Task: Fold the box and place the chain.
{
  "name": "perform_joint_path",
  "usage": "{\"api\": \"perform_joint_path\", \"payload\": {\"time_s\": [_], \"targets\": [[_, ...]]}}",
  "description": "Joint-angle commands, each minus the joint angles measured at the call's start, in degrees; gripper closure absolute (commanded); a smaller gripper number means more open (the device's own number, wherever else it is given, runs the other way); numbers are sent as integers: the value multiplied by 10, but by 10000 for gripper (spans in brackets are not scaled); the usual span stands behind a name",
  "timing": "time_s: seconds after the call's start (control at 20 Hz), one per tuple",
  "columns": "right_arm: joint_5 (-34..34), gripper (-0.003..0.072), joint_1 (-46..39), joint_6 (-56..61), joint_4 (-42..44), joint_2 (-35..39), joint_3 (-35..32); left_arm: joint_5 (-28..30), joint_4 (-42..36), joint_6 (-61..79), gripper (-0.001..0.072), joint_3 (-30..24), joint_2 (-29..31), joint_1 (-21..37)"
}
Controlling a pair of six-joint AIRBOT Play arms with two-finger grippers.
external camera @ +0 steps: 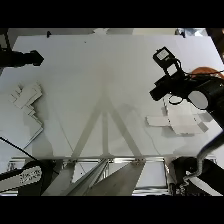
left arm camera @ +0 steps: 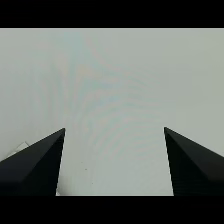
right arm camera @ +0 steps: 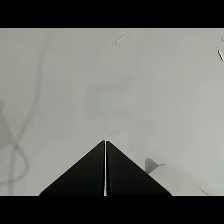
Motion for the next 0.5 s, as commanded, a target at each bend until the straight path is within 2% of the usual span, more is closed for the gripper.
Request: {"api": "perform_joint_path", "payload": {"time_s": [0.0,0.1,0.2,0.35,0.45], "targets": [[0,675,0,0,7,0,0,0,0,0,12,0,0,1],[-4,657,0,0,-4,0,0,0,0,0,12,0,0,1],[3,450,0,12,-39,0,0,0,0,0,12,0,0,1],[59,391,-5,85,-139,0,2,0,0,0,12,0,0,1],[94,391,-45,93,-143,2,9,0,0,0,12,0,0,1]]}}
